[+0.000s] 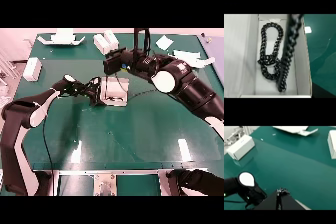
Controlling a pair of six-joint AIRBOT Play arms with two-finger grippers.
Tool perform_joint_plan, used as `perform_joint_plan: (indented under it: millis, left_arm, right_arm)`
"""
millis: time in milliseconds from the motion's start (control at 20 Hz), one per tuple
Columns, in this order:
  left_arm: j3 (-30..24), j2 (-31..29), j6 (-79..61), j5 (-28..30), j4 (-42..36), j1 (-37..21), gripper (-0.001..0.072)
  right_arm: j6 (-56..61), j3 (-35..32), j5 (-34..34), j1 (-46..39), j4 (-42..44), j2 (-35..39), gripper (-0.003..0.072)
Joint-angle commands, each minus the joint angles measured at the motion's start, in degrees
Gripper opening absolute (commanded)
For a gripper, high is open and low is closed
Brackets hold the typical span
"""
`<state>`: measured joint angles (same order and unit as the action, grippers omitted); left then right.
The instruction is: Fold the box and place the chain.
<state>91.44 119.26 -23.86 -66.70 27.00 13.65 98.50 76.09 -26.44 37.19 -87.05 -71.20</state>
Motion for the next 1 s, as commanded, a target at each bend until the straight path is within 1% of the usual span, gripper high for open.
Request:
perform_joint_plan:
  millis: [0, 100, 500, 550, 600, 650, 700, 800, 850, 950]
  left_arm:
    - [0.0, 0.0, 0.0, 0.0, 0.0, 0.0, 0.0396]
    - [0.0, 0.0, 0.0, 0.0, 0.0, 0.0, 0.0397]
    - [0.0, 0.0, 0.0, -0.2, 0.0, 0.0, 0.0397]
    - [0.0, 0.0, 0.0, -0.2, 0.0, 0.0, 0.0396]
    - [0.0, 0.0, 0.0, -0.2, 0.0, 0.0, 0.0396]
    - [0.0, 0.0, 0.0, -0.2, 0.0, 0.0, 0.0397]
    - [0.0, 0.0, 0.0, -0.2, 0.0, 0.0, 0.0396]
    - [0.0, 0.0, 0.0, -0.2, 0.0, -0.1, 0.0397]
    - [0.0, 0.0, 0.0, -0.2, 0.0, 0.0, 0.0397]
    - [0.0, 0.0, 0.0, -0.2, 0.0, 0.0, 0.0397]
  right_arm:
    - [2.3, -3.9, -0.2, 0.0, 0.0, -0.1, 0.0013]
    - [2.5, -5.2, 0.0, -0.2, 0.0, -0.7, 0.0014]
    - [3.3, -8.1, -0.2, -1.1, 0.0, -7.6, 0.0019]
    - [3.3, -8.6, -0.2, -1.7, 0.0, -8.0, 0.01]
    - [3.3, -8.7, -0.3, -2.3, 0.0, -8.0, 0.0293]
    - [3.3, -8.7, -0.2, -3.2, 0.0, -8.0, 0.0422]
    - [3.3, -8.7, -0.3, -4.0, 0.0, -7.8, 0.0436]
    - [3.4, -8.7, -1.6, -5.7, 0.0, -6.9, 0.0436]
    - [3.3, -8.7, -3.8, -6.7, -0.1, -6.1, 0.0435]
    - [3.7, -8.8, -11.0, -9.9, -0.6, -4.3, 0.0436]
